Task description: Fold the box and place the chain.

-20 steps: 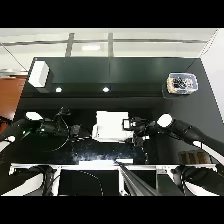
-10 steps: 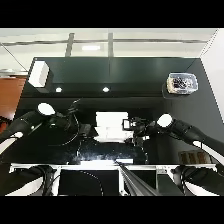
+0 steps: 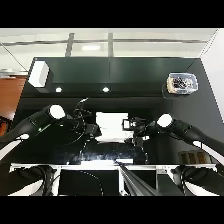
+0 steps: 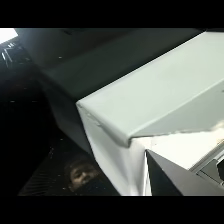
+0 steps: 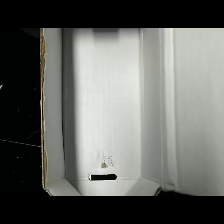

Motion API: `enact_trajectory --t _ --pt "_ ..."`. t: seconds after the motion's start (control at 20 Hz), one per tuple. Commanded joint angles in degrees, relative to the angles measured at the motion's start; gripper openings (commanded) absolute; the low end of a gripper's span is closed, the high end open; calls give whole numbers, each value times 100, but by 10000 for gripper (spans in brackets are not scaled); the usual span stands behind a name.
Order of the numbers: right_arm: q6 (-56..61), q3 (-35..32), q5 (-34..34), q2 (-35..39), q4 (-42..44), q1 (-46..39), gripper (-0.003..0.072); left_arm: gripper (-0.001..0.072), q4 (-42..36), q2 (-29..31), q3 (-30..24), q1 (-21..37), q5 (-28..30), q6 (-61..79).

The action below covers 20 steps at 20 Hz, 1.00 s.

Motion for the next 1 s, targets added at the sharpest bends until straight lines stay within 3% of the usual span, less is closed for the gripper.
enact_trajectory --t 0.0,0.15,0.25,0.45,0.55,0.65,0.7,0.85,0.95 --pt "0 -2 -2 -2 2 7 136 697 896 -4 234 -527 179 -1147" --pt "0 -2 -2 -2 2 7 137 696 2597 -15 699 -1303 151 -3115" --pt "0 -2 -2 -2 2 7 136 695 3222 -90 940 -1814 70 -4044" --pt "0 -2 0 -2 2 7 136 670 3569 -549 1449 -2334 -614 -4977" --pt "0 -2 2 -2 0 7 136 538 3665 -686 1475 -2330 -695 -5381" --pt "-2 -2 9 -2 0 7 136 525 3683 -710 1473 -2302 -741 -5477" --pt "-2 -2 22 -2 0 7 136 471 3674 -710 1473 -2269 -754 -5480" --pt "-2 -2 46 -2 0 7 136 447 3659 -710 1473 -2133 -748 -5477" --pt "-2 -2 55 -2 0 7 136 390 3528 -710 1473 -2037 -732 -5475"
